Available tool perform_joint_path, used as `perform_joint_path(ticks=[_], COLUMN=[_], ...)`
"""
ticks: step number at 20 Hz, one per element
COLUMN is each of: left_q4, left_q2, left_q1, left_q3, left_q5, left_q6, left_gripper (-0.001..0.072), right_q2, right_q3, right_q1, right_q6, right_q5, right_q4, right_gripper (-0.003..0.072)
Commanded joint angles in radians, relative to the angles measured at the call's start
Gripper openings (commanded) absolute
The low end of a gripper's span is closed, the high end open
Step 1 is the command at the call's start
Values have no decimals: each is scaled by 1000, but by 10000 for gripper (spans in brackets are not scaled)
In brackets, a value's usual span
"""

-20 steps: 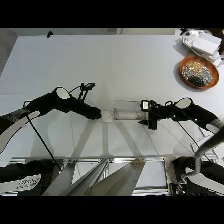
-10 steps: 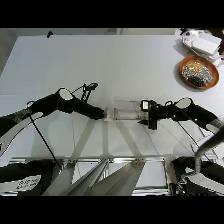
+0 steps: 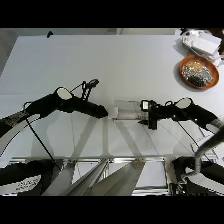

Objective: Fold the box and place the chain.

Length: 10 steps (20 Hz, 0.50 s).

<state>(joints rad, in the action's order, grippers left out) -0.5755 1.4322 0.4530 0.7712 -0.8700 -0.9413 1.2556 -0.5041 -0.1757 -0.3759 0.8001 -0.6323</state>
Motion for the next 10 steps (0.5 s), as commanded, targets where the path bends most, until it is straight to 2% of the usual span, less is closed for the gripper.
perform_joint_path(ticks=[1,10], left_q4=[21,91], left_q2=[-9,-29], left_q1=[10,57], left_q3=[0,19], left_q5=[4,10], left_q6=[3,29], left_gripper=[230,231], right_q2=[0,0], right_q3=[0,0], right_q1=[0,0], right_q6=[0,0], right_q5=[0,0], right_q4=[0,0], right_gripper=[280,280])
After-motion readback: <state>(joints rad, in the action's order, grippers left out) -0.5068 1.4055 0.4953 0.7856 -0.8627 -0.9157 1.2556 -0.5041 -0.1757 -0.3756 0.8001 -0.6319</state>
